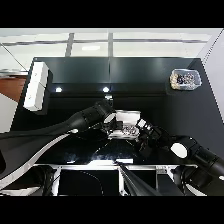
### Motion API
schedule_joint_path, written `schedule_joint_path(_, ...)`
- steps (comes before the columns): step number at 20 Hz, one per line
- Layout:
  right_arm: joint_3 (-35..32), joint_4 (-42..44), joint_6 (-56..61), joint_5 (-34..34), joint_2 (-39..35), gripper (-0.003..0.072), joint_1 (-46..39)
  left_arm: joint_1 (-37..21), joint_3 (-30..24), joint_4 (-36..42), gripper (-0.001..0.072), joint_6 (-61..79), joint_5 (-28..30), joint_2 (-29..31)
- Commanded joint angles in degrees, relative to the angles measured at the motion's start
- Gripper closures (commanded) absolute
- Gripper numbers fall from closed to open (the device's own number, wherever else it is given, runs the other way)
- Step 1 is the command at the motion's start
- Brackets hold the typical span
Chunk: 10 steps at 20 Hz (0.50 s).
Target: Fold the box and place the chain.
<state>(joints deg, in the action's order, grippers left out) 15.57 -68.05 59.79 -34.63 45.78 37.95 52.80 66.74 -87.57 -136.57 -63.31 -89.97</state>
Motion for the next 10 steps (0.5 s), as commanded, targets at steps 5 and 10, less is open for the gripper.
schedule_joint_path(5,0.0,-2.1,1.6,1.4,0.1,0.0347,0.4,0.0,0.0,0.0,0.0677,0.0,0.0,0.0)
schedule_joint_path(10,0.0,-2.1,1.6,1.9,0.1,0.0347,0.4,0.0,0.0,0.0,0.0676,0.0,0.0,0.0)
